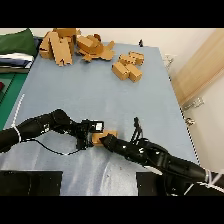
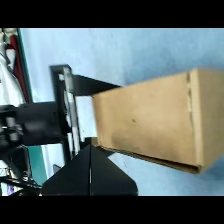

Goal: Fold the box.

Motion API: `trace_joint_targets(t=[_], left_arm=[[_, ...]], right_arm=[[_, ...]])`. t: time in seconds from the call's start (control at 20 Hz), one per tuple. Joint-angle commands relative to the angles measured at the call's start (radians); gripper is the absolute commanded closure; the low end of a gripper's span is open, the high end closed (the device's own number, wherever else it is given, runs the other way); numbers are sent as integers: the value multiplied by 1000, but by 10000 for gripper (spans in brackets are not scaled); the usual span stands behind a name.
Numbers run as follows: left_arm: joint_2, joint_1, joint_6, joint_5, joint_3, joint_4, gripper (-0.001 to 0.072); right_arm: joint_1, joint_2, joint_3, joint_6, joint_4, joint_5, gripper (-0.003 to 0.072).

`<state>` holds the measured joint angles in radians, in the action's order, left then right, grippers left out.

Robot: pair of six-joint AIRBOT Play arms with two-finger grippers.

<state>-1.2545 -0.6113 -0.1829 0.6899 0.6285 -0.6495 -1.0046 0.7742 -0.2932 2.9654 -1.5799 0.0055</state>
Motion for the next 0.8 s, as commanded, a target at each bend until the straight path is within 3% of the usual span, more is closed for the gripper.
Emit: trace_joint_targets(t=[0.0, 0.15, 0.35, 0.6, 0.75], left_arm=[[0, 0, 0, -2, 0, -1, 444], [0, 0, 0, -2, 0, 11, 444], [5, 8, 48, -34, 0, 21, 443], [146, 90, 336, -54, 2, -30, 443], [243, 200, 654, -142, 2, -209, 442]], right_arm=[[89, -167, -1, 0, -108, 143, 687], [216, -324, -1, 0, -169, 324, 687], [293, -484, 0, -1, -219, 446, 687], [295, -551, 0, -2, -267, 646, 687], [295, -551, 0, -18, -283, 649, 687]])
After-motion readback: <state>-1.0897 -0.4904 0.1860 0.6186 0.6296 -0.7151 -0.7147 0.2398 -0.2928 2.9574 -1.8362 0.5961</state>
